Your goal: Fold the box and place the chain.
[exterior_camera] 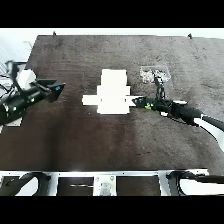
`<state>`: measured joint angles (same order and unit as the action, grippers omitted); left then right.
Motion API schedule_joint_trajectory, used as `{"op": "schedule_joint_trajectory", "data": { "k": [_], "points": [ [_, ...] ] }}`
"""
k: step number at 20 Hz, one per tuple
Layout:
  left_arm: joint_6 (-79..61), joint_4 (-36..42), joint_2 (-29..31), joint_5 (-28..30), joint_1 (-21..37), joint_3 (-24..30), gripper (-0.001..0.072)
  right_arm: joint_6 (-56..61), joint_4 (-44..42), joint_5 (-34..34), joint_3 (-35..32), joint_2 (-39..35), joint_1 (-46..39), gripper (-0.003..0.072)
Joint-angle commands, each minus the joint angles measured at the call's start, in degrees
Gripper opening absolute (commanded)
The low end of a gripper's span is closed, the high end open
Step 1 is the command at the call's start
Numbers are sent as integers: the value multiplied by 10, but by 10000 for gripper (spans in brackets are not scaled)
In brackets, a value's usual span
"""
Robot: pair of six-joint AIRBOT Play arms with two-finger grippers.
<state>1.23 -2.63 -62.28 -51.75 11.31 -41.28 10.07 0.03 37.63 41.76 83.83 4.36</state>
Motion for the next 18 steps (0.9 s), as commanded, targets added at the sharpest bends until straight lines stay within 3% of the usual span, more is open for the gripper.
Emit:
{"op": "schedule_joint_trajectory", "data": {
  "k": [1,4,7,9,14,18],
  "points": [
    [112,-144,-139,-72,-27,-144,594,-3,-2,-6,-7,1,6,8],
    [237,-283,-237,-88,-87,-281,594,-3,-3,-6,-19,1,6,9],
    [294,-304,-342,-168,-118,-410,593,-29,-7,-6,-19,1,6,9],
    [319,-321,-395,-189,-136,-478,593,-54,-10,-4,-19,1,6,9],
    [375,-331,-489,-254,-151,-591,593,-108,-16,20,-13,1,6,9],
    [373,-327,-529,-255,-161,-623,593,-99,-16,18,-7,5,3,9]
  ]
}}
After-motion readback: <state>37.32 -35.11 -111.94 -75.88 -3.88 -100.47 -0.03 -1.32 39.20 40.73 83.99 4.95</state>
